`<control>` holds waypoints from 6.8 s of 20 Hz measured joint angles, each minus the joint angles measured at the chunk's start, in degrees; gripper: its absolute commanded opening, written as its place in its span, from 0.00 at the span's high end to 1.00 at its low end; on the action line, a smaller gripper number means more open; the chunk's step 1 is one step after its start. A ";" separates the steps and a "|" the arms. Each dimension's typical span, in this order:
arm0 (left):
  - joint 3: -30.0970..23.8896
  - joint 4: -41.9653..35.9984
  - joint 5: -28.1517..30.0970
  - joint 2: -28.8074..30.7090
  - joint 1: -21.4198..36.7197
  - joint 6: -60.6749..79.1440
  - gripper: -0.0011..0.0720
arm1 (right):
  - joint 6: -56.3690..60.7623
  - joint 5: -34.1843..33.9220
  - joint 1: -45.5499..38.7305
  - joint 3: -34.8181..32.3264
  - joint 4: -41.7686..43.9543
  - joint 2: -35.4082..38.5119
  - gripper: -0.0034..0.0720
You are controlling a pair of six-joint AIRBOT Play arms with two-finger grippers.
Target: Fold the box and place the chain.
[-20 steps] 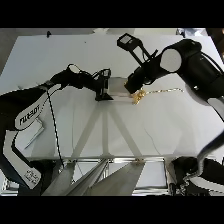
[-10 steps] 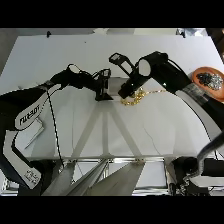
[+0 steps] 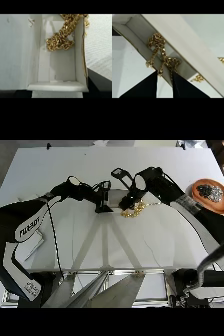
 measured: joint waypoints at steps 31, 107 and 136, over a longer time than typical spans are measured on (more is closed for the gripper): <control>0.02 0.00 0.00 0.00 0.00 0.02 0.69 | -45.57 -3.39 -17.46 -1.73 8.87 -10.84 0.95; 0.02 0.00 -0.02 0.00 0.00 0.00 0.69 | -78.23 -0.42 -22.21 -1.64 29.00 -13.03 0.94; 0.02 0.00 -0.02 0.00 0.00 0.00 0.69 | -72.13 1.22 -17.22 -1.66 38.53 -0.24 0.44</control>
